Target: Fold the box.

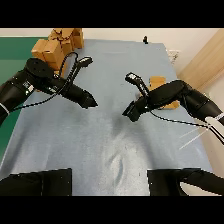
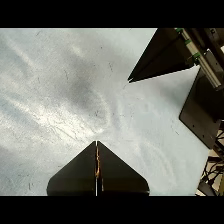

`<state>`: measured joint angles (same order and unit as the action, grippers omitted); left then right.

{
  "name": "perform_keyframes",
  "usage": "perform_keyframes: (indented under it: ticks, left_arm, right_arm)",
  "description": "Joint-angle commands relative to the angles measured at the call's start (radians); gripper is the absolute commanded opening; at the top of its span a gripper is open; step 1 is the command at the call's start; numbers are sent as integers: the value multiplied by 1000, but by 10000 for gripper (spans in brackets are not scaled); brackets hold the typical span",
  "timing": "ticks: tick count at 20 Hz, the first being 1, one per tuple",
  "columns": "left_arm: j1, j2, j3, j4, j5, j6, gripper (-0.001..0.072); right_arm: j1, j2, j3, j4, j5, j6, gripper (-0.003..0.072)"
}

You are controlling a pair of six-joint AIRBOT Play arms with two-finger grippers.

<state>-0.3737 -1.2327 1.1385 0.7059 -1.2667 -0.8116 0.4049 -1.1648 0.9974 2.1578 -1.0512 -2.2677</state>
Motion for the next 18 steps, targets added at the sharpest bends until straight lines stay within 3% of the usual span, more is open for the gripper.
perform_keyframes:
  ticks: [1,9,13,14,15,18]
  left_arm:
    - [0,0,0,0,0,0,16]
    - [0,0,0,0,0,0,16]
    - [0,0,0,0,8,14,16]
    - [-1,0,0,-6,26,14,16]
    - [0,-2,0,-29,73,14,17]
    - [0,-1,0,-41,122,6,16]
  right_arm:
    - [0,0,1,0,-5,0,34]
    - [0,0,1,56,-7,5,34]
    - [0,-2,19,81,3,173,36]
    - [-2,-1,50,73,-1,251,128]
    - [-10,0,92,60,-17,310,290]
    - [-84,14,283,34,-69,367,323]
